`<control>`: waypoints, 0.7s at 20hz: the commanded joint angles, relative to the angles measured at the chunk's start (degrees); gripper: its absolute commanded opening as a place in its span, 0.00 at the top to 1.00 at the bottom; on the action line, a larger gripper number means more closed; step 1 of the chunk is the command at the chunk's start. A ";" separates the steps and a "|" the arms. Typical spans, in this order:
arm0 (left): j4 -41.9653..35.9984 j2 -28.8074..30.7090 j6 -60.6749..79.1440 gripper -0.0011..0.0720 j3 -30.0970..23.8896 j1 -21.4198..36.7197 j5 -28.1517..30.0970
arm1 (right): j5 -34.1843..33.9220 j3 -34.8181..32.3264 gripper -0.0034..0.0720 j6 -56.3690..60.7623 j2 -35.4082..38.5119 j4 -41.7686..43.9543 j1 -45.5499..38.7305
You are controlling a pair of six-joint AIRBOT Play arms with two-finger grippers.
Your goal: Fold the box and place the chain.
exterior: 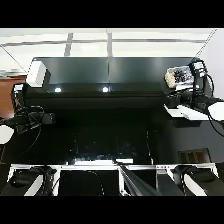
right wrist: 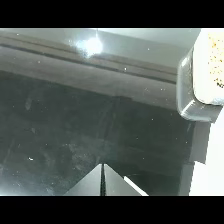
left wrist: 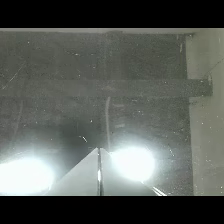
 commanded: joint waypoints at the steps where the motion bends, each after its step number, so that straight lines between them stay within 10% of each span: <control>1: 0.02 0.04 0.02 0.95 0.00 0.00 0.00 | 0.02 -0.02 0.94 0.02 -0.04 0.00 0.04; 14: 0.02 0.04 0.02 0.95 0.00 0.00 0.00 | -0.07 -0.02 0.94 0.07 -0.04 1.40 0.04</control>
